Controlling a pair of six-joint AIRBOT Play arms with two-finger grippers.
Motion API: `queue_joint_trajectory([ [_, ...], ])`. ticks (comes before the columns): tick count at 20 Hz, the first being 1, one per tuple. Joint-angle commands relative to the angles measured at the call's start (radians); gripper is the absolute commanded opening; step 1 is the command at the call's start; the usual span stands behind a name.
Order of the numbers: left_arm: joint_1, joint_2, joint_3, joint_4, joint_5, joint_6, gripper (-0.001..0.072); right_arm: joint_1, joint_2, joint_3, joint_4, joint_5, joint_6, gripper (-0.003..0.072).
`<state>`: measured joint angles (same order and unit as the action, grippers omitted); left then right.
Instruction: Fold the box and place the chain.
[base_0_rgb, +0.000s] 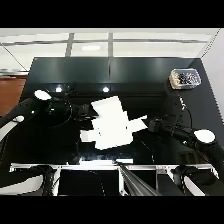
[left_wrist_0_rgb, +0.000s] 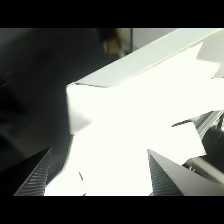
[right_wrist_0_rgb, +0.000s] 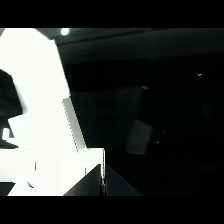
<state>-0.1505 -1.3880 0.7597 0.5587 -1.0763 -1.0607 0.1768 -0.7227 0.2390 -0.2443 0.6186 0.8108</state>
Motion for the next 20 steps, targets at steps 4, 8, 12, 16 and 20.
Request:
queue_joint_trajectory([
  [4, 0.024, -0.076, 0.025, -0.015, -0.031, 0.055, 0.0705, 0.007, 0.001, -0.001, -0.014, 0.006, 0.0, 0.0013],
  [8, 0.016, -0.1, 0.025, -0.048, -0.028, 0.096, 0.0705, 0.007, 0.001, -0.001, -0.025, 0.006, 0.0, 0.0013],
  [12, -0.012, -0.128, 0.025, -0.048, -0.024, 0.103, 0.0704, 0.007, 0.001, -0.001, -0.026, 0.026, 0.0, 0.0013],
  [16, -0.031, -0.129, 0.025, -0.114, -0.061, 0.242, 0.0704, 0.007, 0.001, -0.001, -0.026, 0.029, 0.0, 0.0013],
  [20, -0.031, -0.144, 0.025, -0.172, -0.214, 0.468, 0.0701, 0.007, 0.001, -0.001, -0.026, 0.029, 0.0, 0.0013],
])
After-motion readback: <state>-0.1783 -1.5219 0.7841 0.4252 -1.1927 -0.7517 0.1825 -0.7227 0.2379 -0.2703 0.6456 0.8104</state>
